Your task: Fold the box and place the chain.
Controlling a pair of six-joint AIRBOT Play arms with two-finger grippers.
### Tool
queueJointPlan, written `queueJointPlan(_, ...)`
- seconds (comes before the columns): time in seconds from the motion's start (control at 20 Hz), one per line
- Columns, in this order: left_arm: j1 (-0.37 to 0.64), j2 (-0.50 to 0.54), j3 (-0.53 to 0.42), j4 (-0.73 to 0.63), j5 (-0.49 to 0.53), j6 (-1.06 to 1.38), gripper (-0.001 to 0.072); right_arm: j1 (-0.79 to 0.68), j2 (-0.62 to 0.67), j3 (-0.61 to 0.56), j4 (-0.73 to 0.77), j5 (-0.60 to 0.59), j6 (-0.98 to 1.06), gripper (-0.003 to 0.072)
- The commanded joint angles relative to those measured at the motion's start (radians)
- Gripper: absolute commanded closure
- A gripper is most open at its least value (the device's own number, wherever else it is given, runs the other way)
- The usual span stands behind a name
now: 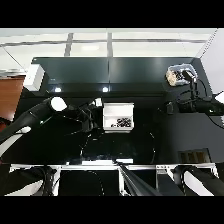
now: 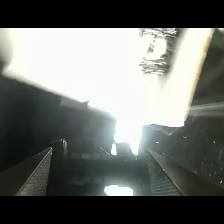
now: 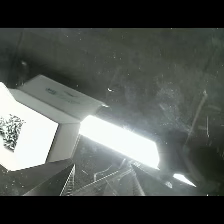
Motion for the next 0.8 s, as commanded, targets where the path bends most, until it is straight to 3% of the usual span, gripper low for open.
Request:
queueJointPlan(0.0,0.018,-0.077,0.021,-0.129,-0.082,0.291,-0.0011,0.0,-0.001,0.0,0.003,0.009,0.017,0.0281)
queueJointPlan(0.15,0.03,-0.105,0.021,-0.214,-0.095,0.312,-0.0011,0.0,0.0,0.0,0.003,0.011,0.017,0.0281)
queueJointPlan(0.45,0.003,-0.114,0.021,-0.257,-0.08,0.334,-0.0011,0.0,0.0,0.0,0.003,0.012,0.017,0.0281)
queueJointPlan(0.75,-0.054,-0.13,0.021,-0.294,0.036,0.334,-0.0009,0.0,-0.001,0.0,0.021,0.009,0.016,0.0281)
